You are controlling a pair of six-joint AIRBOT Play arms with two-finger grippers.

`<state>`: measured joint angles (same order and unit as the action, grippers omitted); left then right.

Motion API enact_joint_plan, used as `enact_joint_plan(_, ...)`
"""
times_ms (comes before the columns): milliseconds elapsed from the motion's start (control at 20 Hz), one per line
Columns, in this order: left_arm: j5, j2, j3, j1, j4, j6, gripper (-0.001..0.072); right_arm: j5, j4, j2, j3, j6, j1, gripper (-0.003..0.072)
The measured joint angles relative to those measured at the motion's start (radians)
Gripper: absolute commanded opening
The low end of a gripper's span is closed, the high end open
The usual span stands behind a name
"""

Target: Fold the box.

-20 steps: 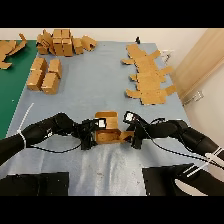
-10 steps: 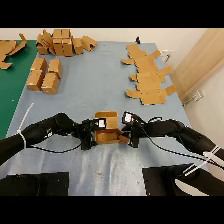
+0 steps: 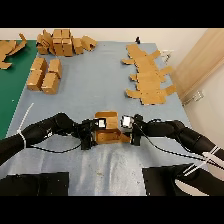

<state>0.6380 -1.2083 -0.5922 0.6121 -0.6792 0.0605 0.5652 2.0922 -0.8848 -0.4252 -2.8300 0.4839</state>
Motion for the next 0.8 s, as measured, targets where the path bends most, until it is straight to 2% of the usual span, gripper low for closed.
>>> enact_joint_plan(50, 0.0, 0.0, 0.0, 0.0, 0.0, 0.0, 0.0513, 0.003, -0.024, 0.0, 0.0, 0.004, -0.002, 0.0484)
enact_joint_plan(250, 0.0, 0.0, 0.0, 0.0, 0.0, 0.0, 0.0513, 0.041, -0.074, 0.0, 0.0, 0.014, 0.006, 0.0484)
enact_joint_plan(500, 0.0, 0.0, 0.0, 0.0, 0.0, 0.0, 0.0514, 0.056, -0.045, 0.0, 0.0, 0.01, 0.038, 0.0468)
enact_joint_plan(700, 0.0, 0.0, 0.0, 0.0, 0.0, 0.0, 0.0513, 0.022, -0.02, -0.002, 0.0, 0.004, 0.077, 0.0224)
enact_joint_plan(750, 0.0, 0.0, 0.0, 0.0, 0.0, 0.0, 0.0513, 0.013, -0.008, -0.005, 0.0, 0.003, 0.084, 0.0221)
enact_joint_plan(800, 0.0, 0.0, 0.0, 0.0, 0.0, 0.0, 0.0513, 0.008, 0.01, -0.011, 0.0, 0.003, 0.09, 0.016)
